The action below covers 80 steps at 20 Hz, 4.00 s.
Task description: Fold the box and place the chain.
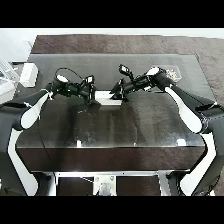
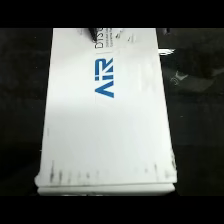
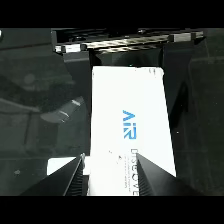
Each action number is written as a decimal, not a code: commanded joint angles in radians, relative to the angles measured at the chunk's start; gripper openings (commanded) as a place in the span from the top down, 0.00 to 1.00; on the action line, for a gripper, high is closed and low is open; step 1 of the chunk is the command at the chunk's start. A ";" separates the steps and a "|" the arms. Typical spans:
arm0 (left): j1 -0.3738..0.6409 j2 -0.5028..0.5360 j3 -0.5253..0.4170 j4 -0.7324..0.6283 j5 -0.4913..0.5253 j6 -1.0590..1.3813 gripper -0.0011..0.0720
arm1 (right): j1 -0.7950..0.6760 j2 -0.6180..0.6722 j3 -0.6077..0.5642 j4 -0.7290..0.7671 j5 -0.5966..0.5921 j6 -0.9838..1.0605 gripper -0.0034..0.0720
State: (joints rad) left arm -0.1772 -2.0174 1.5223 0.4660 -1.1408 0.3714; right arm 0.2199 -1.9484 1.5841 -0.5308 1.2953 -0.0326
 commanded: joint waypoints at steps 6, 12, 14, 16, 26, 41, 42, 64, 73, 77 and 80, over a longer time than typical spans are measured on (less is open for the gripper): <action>0.001 0.000 0.000 -0.003 0.007 -0.005 0.26 | -0.012 -0.001 -0.006 0.086 0.034 -0.006 0.51; 0.001 0.000 0.000 -0.003 0.007 -0.004 0.26 | -0.042 -0.001 -0.006 0.153 0.034 -0.006 0.71; 0.001 0.000 0.000 -0.003 0.007 -0.004 0.26 | -0.046 -0.001 -0.006 0.175 0.033 -0.006 0.83; 0.001 0.000 0.000 -0.003 0.007 -0.004 0.26 | -0.050 -0.001 -0.004 0.183 0.033 -0.006 0.94; 0.001 0.000 0.000 -0.003 0.007 -0.004 0.26 | -0.040 -0.001 -0.005 0.040 -0.031 -0.023 0.95; 0.001 0.000 0.000 -0.003 0.007 -0.004 0.26 | -0.023 -0.002 -0.040 0.027 -0.037 -0.082 0.95; 0.001 0.000 0.000 -0.003 0.007 -0.005 0.26 | -0.024 0.009 -0.039 0.059 -0.038 -0.085 0.95; 0.001 0.000 0.000 -0.019 -0.003 -0.005 0.26 | -0.256 0.509 -0.294 0.135 -0.069 0.269 0.95; 0.003 0.005 0.002 -0.077 0.004 -0.038 0.87 | -0.286 0.516 -0.440 0.134 -0.151 0.264 0.95; 0.005 0.061 0.007 -0.081 0.061 -0.114 0.96 | -0.286 0.516 -0.440 0.135 -0.151 0.265 0.95; 0.031 0.163 0.008 -0.079 0.114 -0.156 0.96 | -0.286 0.516 -0.440 0.134 -0.151 0.285 0.95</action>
State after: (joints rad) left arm -0.1627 -1.9247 1.5284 0.3908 -1.0813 0.2703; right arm -0.0654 -1.4330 1.1461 -0.3962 1.1465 0.2356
